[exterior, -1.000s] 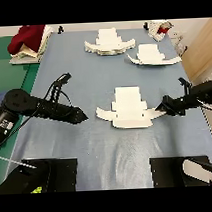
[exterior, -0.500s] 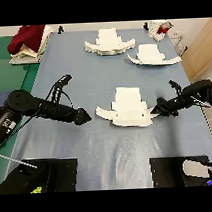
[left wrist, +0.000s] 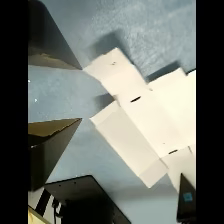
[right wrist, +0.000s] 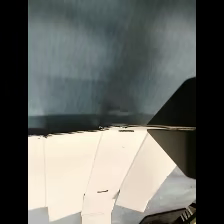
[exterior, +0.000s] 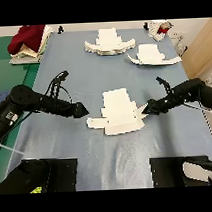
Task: Fold the box.
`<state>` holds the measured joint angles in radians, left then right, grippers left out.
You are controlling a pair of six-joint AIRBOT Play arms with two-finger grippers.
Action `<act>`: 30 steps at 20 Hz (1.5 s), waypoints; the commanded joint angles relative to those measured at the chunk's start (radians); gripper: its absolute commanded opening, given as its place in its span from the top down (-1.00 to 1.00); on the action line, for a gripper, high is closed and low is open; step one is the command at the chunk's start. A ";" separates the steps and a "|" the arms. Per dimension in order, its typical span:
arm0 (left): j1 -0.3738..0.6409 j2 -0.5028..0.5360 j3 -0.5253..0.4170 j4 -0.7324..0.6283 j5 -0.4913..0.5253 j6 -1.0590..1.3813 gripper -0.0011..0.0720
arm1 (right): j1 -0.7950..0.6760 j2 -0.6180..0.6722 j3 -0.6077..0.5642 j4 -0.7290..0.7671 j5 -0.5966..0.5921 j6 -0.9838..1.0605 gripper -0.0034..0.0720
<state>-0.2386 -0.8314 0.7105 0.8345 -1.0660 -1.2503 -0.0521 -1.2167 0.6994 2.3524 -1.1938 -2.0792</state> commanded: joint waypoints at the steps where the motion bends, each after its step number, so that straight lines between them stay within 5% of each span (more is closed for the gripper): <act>1: 0.121 -0.119 0.048 -0.038 -0.056 0.089 -0.28 | 0.074 0.161 -0.143 0.037 0.116 -0.033 0.90; 5: 0.235 -0.310 0.058 -0.309 -0.104 0.346 -0.29 | 0.166 0.291 -0.277 0.039 0.237 -0.015 0.90; 10: 0.238 -0.525 0.059 -0.417 -0.112 0.515 -0.28 | 0.271 0.310 -0.298 0.039 0.349 -0.014 0.90; 18: 0.169 -0.752 0.194 -0.434 -0.125 0.562 -0.28 | 0.345 0.310 -0.298 0.038 0.435 0.022 0.90; 25: 0.065 -0.802 0.298 -0.430 -0.192 0.608 -0.28 | 0.345 0.308 -0.298 0.036 0.434 0.023 0.90; 26: 0.063 -0.806 0.301 -0.430 -0.202 0.610 -0.24 | 0.345 0.308 -0.298 0.036 0.434 0.023 0.90; 27: 0.058 -0.809 0.301 -0.429 -0.218 0.622 0.32 | 0.345 0.308 -0.298 0.035 0.434 0.023 0.90; 28: 0.057 -0.810 0.301 -0.429 -0.235 0.642 0.55 | 0.345 0.308 -0.298 0.034 0.434 0.023 0.90; 30: 0.052 -0.810 0.301 -0.428 -0.257 0.660 0.55 | 0.345 0.308 -0.298 0.034 0.434 0.023 0.90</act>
